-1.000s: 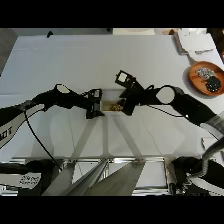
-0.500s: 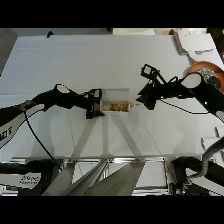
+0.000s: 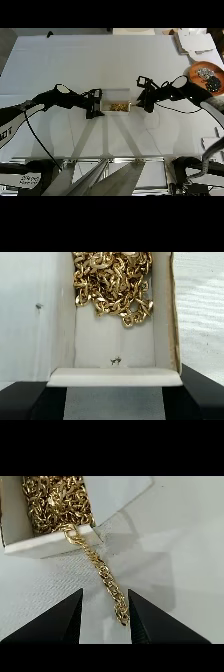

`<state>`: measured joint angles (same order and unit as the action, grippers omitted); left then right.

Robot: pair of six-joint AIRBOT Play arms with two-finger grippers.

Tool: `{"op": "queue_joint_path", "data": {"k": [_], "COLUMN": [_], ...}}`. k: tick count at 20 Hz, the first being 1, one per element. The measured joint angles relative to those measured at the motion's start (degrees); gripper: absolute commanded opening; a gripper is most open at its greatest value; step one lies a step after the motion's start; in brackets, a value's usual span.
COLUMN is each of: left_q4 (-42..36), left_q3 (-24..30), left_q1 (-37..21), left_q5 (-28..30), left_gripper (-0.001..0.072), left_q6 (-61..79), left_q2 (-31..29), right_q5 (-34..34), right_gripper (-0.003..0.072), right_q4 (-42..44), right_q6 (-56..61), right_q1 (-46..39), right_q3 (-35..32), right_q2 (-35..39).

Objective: Fold the box and place the chain.

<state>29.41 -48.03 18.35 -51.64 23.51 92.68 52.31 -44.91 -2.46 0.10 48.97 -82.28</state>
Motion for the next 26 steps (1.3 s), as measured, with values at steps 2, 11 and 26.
{"op": "queue_joint_path", "data": {"k": [2, 11, 26], "left_q4": [0.0, 0.0, 0.0], "left_q3": [0.0, 0.0, 0.0], "left_q1": [0.0, 0.0, 0.0], "left_q5": [0.0, 0.0, 0.0], "left_gripper": [0.0212, 0.0212, 0.0212], "left_q6": [0.0, 0.0, 0.0], "left_q2": [0.0, 0.0, 0.0], "right_q5": [-0.3, -1.4, -6.0], "right_gripper": [0.0316, 0.0264, 0.0011], "right_q4": [0.2, 0.6, 1.0], "right_q6": [-2.3, -9.5, -8.6], "right_q1": [0.8, 3.8, 5.5], "right_q3": [0.0, 0.0, 0.0], "right_q2": [-0.8, -2.1, -2.6]}}
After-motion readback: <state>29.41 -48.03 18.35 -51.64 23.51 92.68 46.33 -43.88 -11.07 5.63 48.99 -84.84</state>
